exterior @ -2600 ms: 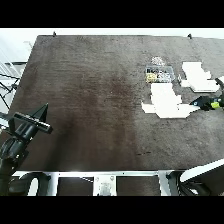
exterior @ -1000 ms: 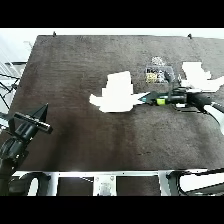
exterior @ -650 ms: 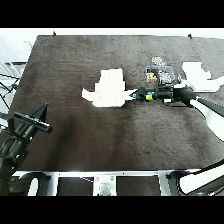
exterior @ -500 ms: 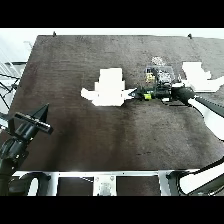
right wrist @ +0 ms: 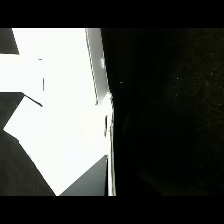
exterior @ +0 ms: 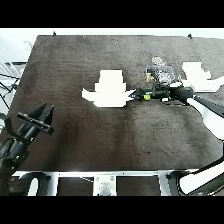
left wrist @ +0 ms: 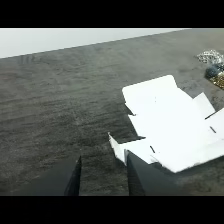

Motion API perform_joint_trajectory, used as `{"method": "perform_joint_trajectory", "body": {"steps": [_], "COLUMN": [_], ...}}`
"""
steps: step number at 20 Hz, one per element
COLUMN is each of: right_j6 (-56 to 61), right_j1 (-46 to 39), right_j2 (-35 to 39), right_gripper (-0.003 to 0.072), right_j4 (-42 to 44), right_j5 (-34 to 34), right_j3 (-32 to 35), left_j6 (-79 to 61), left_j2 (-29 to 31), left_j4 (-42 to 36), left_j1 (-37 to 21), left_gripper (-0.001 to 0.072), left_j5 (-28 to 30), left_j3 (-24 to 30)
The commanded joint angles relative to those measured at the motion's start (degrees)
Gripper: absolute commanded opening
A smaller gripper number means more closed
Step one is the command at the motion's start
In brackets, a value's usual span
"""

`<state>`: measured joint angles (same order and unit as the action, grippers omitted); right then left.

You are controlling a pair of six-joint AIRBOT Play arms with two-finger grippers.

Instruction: Fold the box and place the chain.

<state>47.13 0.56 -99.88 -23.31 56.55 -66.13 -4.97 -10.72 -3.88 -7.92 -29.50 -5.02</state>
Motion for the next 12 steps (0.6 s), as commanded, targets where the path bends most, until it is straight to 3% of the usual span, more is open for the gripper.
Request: {"method": "perform_joint_trajectory", "body": {"steps": [1,3,5,7,10,12], "right_j6": [-0.7,-0.9,-0.9,-0.9,-0.9,-2.3], "right_j1": [0.1,0.1,0.1,0.1,0.1,0.1], "right_j2": [0.0,0.0,0.0,0.0,0.0,0.0], "right_gripper": [0.0003,0.0003,0.0003,0.0003,0.0004,0.0004], "right_j4": [-0.5,-0.5,-0.7,-1.0,-0.9,-0.9], "right_j5": [0.0,0.0,0.0,0.0,0.0,0.0], "right_j3": [-0.1,-0.1,-0.1,0.0,0.0,0.0], "left_j6": [4.6,4.5,4.5,4.5,5.2,9.4], "left_j2": [-1.4,-3.9,-7.1,-12.1,-23.5,-33.3], "left_j4": [1.3,2.5,4.2,4.6,5.5,8.0], "left_j1": [0.0,0.0,0.0,0.0,0.0,0.0], "left_gripper": [0.0329,0.0387,0.0394,0.0496,0.0496,0.0496], "left_j5": [-0.3,0.2,0.5,0.1,-1.6,-5.7], "left_j3": [-1.3,-4.4,-8.2,-12.4,-20.7,-27.6]}}
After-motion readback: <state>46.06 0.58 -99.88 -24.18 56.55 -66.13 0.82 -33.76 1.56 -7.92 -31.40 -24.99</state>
